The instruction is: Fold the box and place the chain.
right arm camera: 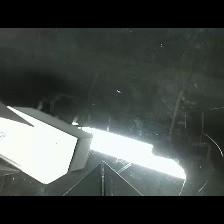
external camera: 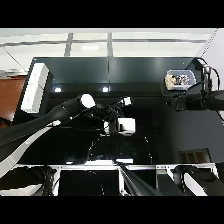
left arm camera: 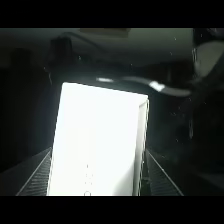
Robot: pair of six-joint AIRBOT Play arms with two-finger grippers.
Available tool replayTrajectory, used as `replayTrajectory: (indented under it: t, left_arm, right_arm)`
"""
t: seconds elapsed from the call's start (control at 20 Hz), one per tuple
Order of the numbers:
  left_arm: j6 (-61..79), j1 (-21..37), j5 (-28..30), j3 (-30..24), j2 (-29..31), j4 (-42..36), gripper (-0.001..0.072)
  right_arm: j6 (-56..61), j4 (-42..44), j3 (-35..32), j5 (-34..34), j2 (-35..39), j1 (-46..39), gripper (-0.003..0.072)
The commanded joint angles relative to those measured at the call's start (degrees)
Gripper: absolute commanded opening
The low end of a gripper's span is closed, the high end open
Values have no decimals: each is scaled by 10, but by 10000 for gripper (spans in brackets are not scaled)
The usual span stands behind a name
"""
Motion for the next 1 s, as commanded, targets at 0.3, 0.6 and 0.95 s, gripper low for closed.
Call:
replayTrajectory:
  t: [0.3,0.6,0.95]
  left_arm:
    - [-26,-15,-46,28,-3,157,713]
    - [-195,-69,-6,38,2,292,262]
    - [-516,135,-231,52,254,464,262]
  right_arm:
    - [0,1,0,0,0,0,14]
    - [0,1,0,-7,0,0,14]
    - [0,2,0,-10,0,0,14]
